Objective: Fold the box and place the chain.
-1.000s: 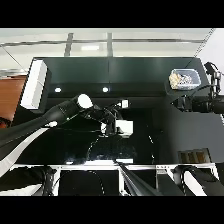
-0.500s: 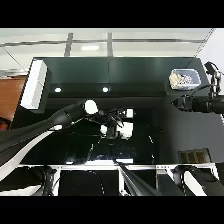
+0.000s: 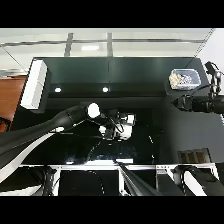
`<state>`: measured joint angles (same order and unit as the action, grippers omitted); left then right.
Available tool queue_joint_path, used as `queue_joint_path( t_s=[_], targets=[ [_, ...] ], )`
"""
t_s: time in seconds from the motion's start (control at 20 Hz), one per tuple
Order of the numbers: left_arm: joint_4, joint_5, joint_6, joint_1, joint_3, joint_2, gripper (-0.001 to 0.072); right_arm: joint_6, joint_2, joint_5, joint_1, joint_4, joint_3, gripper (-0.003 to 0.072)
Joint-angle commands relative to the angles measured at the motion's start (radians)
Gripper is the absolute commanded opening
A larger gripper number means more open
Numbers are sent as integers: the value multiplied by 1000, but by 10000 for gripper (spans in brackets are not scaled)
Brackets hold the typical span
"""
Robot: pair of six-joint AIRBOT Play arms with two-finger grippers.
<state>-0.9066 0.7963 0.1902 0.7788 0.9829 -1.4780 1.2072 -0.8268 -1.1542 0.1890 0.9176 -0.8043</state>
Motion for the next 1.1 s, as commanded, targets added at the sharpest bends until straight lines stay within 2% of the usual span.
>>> queue_joint_path(
  t_s=[0.0, 0.1, 0.2, 0.4, 0.55, 0.7, 0.85, 0.95, 1.05],
  targets=[
    [-45, 34, 158, -24, 13, 70, 275, 1, 0, 0, 0, 0, 0, 15],
    [-119, 89, 359, -89, 13, 141, 275, 1, 0, 0, 0, 0, 0, 15],
    [-239, 200, 569, -188, 13, 207, 275, 1, 0, 0, 0, 0, 0, 15],
    [-580, 396, 932, -443, -38, 325, 275, 0, 0, 0, 0, 0, 0, 15],
    [-628, 490, 1019, -702, -131, 393, 292, 0, 0, 2, 0, 0, 4, 15],
    [-630, 576, 1064, -989, -201, 418, 292, 0, 0, 10, 0, 0, 25, 15],
    [-629, 578, 1076, -1257, -230, 430, 292, 0, 0, 15, 0, -1, 51, 15],
    [-603, 503, 1075, -1385, -230, 433, 293, 0, 0, 15, 0, -2, 61, 15],
    [-568, 385, 1071, -1458, -231, 433, 292, 0, 0, 18, 0, -8, 63, 15]
  ],
)
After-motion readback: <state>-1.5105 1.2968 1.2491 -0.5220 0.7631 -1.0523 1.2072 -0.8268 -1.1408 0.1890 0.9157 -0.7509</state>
